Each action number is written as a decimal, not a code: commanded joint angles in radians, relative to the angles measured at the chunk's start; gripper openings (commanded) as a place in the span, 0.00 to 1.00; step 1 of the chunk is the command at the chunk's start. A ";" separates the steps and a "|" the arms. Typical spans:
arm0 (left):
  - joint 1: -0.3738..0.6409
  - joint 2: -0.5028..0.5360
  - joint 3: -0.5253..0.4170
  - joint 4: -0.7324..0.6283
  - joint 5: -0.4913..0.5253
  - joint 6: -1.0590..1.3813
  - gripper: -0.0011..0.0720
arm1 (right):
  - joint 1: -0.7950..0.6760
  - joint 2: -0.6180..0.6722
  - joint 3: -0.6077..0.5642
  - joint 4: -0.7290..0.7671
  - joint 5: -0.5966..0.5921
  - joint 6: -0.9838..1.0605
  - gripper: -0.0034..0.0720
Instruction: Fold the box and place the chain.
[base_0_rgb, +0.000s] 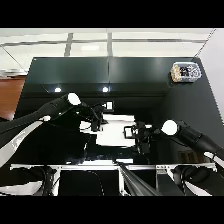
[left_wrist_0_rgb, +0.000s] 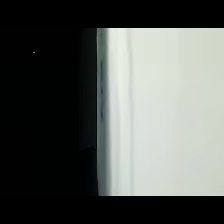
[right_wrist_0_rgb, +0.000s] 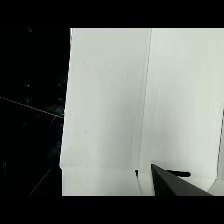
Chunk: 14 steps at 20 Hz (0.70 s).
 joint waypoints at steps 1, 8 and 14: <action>0.000 -0.001 0.000 0.000 0.001 0.000 0.05 | -0.003 0.000 0.000 -0.005 0.019 -0.007 0.98; 0.000 -0.001 0.000 0.000 0.001 0.000 0.05 | 0.047 -0.002 -0.003 0.043 -0.080 0.025 0.98; 0.000 -0.001 0.000 0.000 0.001 0.000 0.05 | 0.046 0.006 -0.001 0.009 -0.153 0.074 0.98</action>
